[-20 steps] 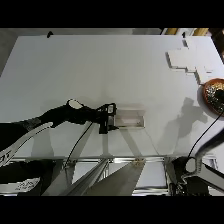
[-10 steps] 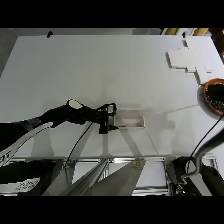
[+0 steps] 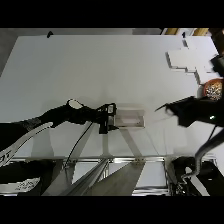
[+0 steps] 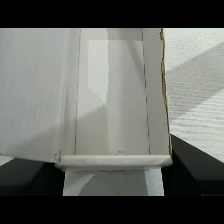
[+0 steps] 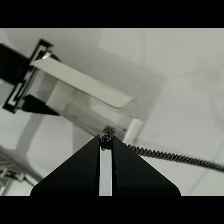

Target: Fold the box and place the chain.

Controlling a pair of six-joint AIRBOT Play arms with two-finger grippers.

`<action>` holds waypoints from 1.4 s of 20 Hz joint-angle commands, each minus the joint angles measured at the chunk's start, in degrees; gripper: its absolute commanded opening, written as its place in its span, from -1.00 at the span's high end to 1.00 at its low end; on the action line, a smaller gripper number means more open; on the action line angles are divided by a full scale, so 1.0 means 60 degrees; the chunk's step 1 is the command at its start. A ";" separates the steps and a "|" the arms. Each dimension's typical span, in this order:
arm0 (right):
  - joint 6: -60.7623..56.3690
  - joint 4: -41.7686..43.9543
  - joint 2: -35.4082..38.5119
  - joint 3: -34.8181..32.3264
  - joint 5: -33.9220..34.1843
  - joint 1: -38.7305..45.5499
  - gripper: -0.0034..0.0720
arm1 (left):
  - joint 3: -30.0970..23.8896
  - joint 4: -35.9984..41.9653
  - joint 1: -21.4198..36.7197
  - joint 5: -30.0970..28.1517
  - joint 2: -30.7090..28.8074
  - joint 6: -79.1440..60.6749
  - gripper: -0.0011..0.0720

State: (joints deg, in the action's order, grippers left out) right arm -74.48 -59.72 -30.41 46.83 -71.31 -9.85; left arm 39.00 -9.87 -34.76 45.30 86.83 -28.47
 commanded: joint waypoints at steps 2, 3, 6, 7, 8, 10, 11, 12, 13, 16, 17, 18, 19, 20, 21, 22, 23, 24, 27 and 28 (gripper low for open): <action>0.0000 0.0175 -0.0182 -0.1060 0.2546 -0.2820 0.85 | 0.0007 -0.0004 0.0004 -0.0004 0.0000 -0.0004 0.67; -0.0004 0.0011 -0.0452 -0.1184 0.3053 -0.3293 0.85 | 0.0007 -0.0004 0.0004 -0.0007 0.0000 -0.0004 0.67; 0.0000 -0.0324 -0.1672 -0.1290 0.3847 -0.4146 0.85 | 0.0007 0.0000 0.0004 -0.0004 0.0000 -0.0004 0.67; -0.0004 -0.0321 -0.2131 -0.1290 0.4003 -0.4277 0.85 | 0.0007 -0.0004 0.0004 -0.0004 0.0000 -0.0004 0.67; 0.0000 -0.0324 -0.2612 -0.1290 0.4138 -0.4390 0.86 | 0.0007 0.0000 0.0004 -0.0007 0.0000 -0.0004 0.67; 0.0164 -0.0331 -0.3453 -0.1290 0.4360 -0.4564 0.86 | 0.0007 0.0000 0.0007 -0.0004 0.0000 -0.0004 0.67; 0.0393 -0.0346 -0.3803 -0.1290 0.4452 -0.4648 0.86 | 0.0007 -0.0004 0.0004 -0.0004 0.0000 -0.0004 0.67; 0.0495 -0.0386 -0.4062 -0.1290 0.4564 -0.4696 0.85 | 0.0007 -0.0004 0.0004 -0.0004 0.0000 -0.0004 0.67; 0.0492 -0.0444 -0.4302 -0.1290 0.4736 -0.4725 0.85 | 0.0007 0.0000 0.0007 -0.0004 0.0000 -0.0004 0.67; 0.0488 -0.0466 -0.4838 -0.1290 0.5329 -0.4728 0.85 | 0.0007 -0.0004 0.0004 -0.0004 -0.0004 -0.0004 0.67; 0.0488 -0.0466 -0.4943 -0.1290 0.5428 -0.4728 0.84 | 0.0007 -0.0004 0.0004 -0.0007 0.0000 -0.0004 0.67; 0.0488 -0.0466 -0.4980 -0.1290 0.5421 -0.4728 0.74 | 0.0007 -0.0004 0.0004 -0.0004 -0.0004 -0.0004 0.67; 0.0495 -0.0470 -0.4954 -0.1286 0.5260 -0.4728 0.48 | 0.0007 -0.0004 0.0004 -0.0004 0.0000 -0.0004 0.67; 0.0499 -0.0557 -0.4889 -0.1279 0.4991 -0.4725 0.17 | 0.0007 -0.0004 0.0004 -0.0004 -0.0004 -0.0004 0.67; 0.0499 -0.0900 -0.4754 -0.1209 0.4528 -0.4725 -0.05 | 0.0007 0.0000 0.0004 -0.0004 0.0000 -0.0004 0.67; 0.0492 -0.1453 -0.4568 -0.1096 0.4033 -0.4725 -0.04 | 0.0007 -0.0004 0.0004 -0.0004 -0.0004 -0.0004 0.67; 0.0452 -0.2197 -0.4291 -0.0929 0.3508 -0.4710 0.02 | 0.0007 0.0000 0.0007 -0.0007 0.0000 -0.0004 0.67; 0.0455 -0.2874 -0.3971 -0.0688 0.2969 -0.4608 0.07 | 0.0007 -0.0004 0.0004 -0.0007 0.0000 -0.0004 0.67; 0.0816 -0.4339 -0.2929 0.0080 0.1665 -0.3850 0.30 | 0.0007 -0.0004 0.0004 -0.0004 0.0000 -0.0004 0.67; 0.1749 -0.4619 -0.2575 0.0146 0.1373 -0.3472 0.32 | 0.0007 -0.0004 0.0004 -0.0007 0.0000 -0.0004 0.67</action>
